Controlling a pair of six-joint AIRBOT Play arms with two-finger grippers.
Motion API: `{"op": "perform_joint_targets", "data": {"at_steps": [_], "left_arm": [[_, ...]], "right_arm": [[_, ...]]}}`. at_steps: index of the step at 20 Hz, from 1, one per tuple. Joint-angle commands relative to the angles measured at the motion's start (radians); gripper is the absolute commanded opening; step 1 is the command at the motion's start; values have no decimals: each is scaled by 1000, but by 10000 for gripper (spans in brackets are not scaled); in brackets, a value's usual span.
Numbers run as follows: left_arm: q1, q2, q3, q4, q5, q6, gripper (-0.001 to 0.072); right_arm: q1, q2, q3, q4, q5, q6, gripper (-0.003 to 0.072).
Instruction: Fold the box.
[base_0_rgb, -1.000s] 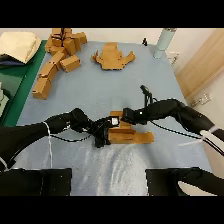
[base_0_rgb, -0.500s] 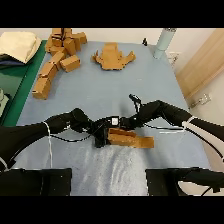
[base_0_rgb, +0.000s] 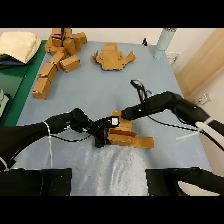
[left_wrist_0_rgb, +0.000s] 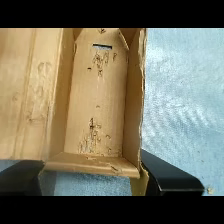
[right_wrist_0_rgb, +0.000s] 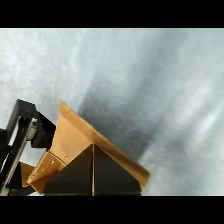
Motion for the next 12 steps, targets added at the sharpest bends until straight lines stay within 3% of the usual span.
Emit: {"op": "perform_joint_targets", "data": {"at_steps": [1,5,9,12], "left_arm": [[0,0,1,0,1,0,597],[0,0,1,0,1,0,597],[0,0,1,0,0,0,597],[0,0,1,0,0,0,597]], "right_arm": [[-1,132,20,-196,-51,98,4],[0,280,10,-300,-201,172,4],[0,464,-119,-285,-277,172,3],[0,606,-258,-204,-306,-50,6]]}}
